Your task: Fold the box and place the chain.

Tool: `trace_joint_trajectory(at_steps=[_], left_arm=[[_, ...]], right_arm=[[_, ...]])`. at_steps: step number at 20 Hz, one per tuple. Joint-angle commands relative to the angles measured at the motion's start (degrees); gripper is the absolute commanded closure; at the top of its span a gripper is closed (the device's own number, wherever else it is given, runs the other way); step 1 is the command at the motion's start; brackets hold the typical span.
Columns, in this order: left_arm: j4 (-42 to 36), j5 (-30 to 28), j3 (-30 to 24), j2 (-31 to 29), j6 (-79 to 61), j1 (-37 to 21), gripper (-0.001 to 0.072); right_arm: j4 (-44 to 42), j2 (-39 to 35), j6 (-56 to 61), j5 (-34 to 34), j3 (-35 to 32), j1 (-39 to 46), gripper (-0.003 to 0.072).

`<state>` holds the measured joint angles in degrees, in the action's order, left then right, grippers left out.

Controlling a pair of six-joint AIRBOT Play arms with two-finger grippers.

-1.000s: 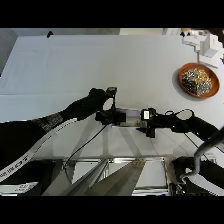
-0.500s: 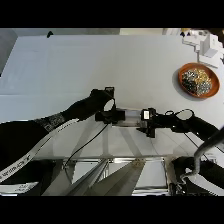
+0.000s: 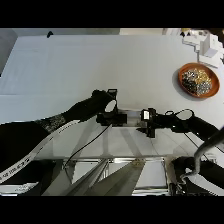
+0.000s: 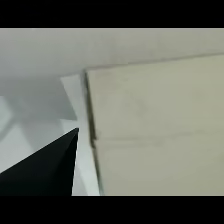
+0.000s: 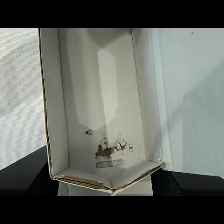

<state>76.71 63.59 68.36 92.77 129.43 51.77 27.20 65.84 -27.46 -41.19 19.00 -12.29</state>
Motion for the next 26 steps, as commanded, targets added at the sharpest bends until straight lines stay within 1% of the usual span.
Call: trace_joint_trajectory(at_steps=[1,3,6,9,11,13,14,16,18,20,24,25,26], left_arm=[[0.3,2.9,0.9,0.0,-2.3,0.0,0.0313],[0.6,5.7,1.6,0.0,-2.3,-0.5,0.0317],[3.2,10.8,5.5,1.0,-2.3,-0.8,0.0317],[3.1,9.9,6.2,2.0,-0.9,-0.3,0.0329],[3.1,9.3,6.2,3.3,0.6,0.1,0.0372],[3.0,9.1,6.2,4.7,2.5,0.8,0.0377],[3.1,9.1,6.2,5.3,2.6,1.2,0.042],[3.1,8.9,6.2,5.7,2.6,1.3,0.0529],[3.1,8.9,6.2,5.6,2.6,1.1,0.0601],[3.1,8.7,6.2,5.6,2.6,1.1,0.0705],[3.0,8.0,6.2,5.6,3.1,1.2,0.0706],[3.0,8.1,6.2,5.6,3.0,1.2,0.069],[2.8,8.3,6.2,5.6,3.0,1.2,0.0647]], right_arm=[[0.0,0.0,0.0,0.0,0.0,0.0,0.035],[0.0,0.0,0.0,0.1,0.0,0.0,0.035],[0.0,0.0,0.0,0.0,0.0,0.0,0.035],[0.0,0.0,0.0,0.0,0.0,0.0,0.035],[0.0,0.0,0.0,0.1,0.0,0.0,0.035],[0.0,0.0,0.0,0.1,0.0,0.0,0.035],[0.0,0.0,0.0,0.0,0.0,0.0,0.035],[0.0,0.0,0.0,0.1,0.0,0.0,0.035],[0.0,0.0,0.0,0.0,0.0,0.0,0.035],[0.0,0.0,0.0,0.0,0.0,0.0,0.035],[0.0,0.0,0.0,0.0,0.0,0.0,0.035],[0.0,0.0,0.0,0.0,0.0,0.0,0.035],[0.0,0.0,0.0,0.0,0.0,0.0,0.035]])
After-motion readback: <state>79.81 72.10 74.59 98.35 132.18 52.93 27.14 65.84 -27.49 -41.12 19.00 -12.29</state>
